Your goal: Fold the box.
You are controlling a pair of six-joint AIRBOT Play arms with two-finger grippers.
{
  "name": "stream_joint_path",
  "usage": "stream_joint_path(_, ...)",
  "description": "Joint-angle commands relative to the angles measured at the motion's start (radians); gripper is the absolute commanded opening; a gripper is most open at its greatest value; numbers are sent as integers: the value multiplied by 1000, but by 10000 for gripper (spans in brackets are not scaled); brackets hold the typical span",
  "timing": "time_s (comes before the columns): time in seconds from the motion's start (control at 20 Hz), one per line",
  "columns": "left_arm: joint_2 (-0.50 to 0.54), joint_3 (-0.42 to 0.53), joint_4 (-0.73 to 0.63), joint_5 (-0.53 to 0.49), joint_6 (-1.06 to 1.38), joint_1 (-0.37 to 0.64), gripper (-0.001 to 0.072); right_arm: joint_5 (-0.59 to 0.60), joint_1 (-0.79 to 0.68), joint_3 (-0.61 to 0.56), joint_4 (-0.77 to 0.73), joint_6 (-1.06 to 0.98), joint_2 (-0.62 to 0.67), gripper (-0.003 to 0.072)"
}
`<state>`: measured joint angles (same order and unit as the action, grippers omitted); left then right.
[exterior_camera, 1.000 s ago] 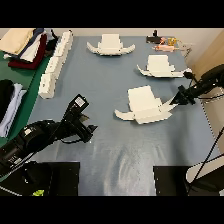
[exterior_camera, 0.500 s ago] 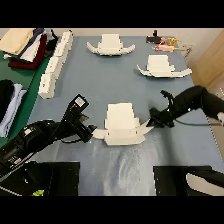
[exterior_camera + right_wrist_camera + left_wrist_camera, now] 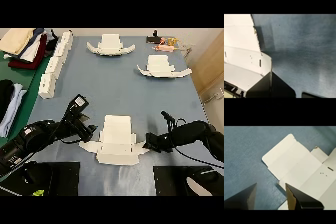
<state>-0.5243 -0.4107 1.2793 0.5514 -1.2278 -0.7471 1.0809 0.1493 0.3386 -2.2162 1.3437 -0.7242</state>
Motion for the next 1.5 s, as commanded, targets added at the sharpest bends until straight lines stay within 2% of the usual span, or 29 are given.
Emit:
stream_joint_path(0.0,0,-1,-29,-2,0,0,550,-48,42,-23,34,8,27,2)
stream_joint_path(0.4,0,-1,-115,0,-5,0,540,-108,90,-25,68,13,27,2)
stream_joint_path(0.55,-2,-1,-135,-10,-143,2,542,-116,115,-27,68,134,31,2)
stream_joint_path(0.7,-40,-5,-135,35,-228,82,543,-212,222,-63,70,182,76,2)
stream_joint_path(0.9,-141,-50,-149,227,-172,263,544,-373,341,-77,137,134,150,2)
stream_joint_path(1.0,-209,-70,-248,308,-64,355,554,-364,345,-77,196,101,152,2)
stream_joint_path(1.2,-322,-72,-539,424,166,505,553,-365,345,-77,230,77,152,2)
stream_joint_path(1.35,-399,-72,-587,452,229,545,551,-365,345,-77,226,78,152,2)
stream_joint_path(1.45,-470,-72,-682,462,326,540,551,-365,345,-77,221,78,152,2)
